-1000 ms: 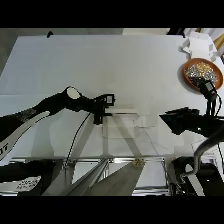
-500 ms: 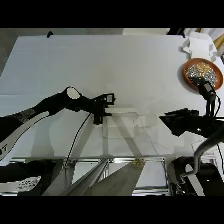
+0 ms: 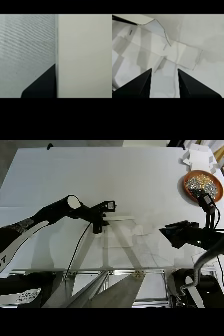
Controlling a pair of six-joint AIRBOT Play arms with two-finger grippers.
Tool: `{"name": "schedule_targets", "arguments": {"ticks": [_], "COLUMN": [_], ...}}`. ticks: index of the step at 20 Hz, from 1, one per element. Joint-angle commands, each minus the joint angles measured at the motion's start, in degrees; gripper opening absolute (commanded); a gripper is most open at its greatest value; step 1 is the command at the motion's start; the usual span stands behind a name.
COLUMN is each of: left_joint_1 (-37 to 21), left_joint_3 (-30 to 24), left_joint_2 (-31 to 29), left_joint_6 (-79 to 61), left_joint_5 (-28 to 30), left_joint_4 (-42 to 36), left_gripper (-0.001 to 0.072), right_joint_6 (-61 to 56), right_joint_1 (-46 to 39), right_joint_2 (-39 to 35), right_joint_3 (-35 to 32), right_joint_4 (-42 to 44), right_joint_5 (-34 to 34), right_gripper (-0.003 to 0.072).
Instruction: Fold the box and place the chain.
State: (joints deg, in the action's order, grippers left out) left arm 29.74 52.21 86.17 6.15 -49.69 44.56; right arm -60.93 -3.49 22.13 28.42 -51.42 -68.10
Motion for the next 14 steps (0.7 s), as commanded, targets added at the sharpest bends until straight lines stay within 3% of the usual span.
{"name": "schedule_targets", "arguments": {"ticks": [1,7,14], "left_joint_1": [0.02,0.02,0.0], "left_joint_3": [0.31,0.28,0.28], "left_joint_2": [0.13,0.59,0.87], "left_joint_6": [1.31,-6.99,-7.23], "left_joint_5": [-0.26,-0.87,-0.68], "left_joint_4": [0.96,-5.99,-5.95], "left_gripper": [0.0006,0.0006,0.0007], "right_joint_6": [-0.07,-0.07,-0.07], "right_joint_1": [0.02,0.02,0.02], "right_joint_2": [-0.02,-0.02,-0.02], "right_joint_3": [0.0,0.0,0.0], "right_joint_4": [-0.61,-1.38,-1.38], "right_joint_5": [-0.07,-0.09,-0.09], "right_gripper": [0.0358,0.0358,0.0358]}}
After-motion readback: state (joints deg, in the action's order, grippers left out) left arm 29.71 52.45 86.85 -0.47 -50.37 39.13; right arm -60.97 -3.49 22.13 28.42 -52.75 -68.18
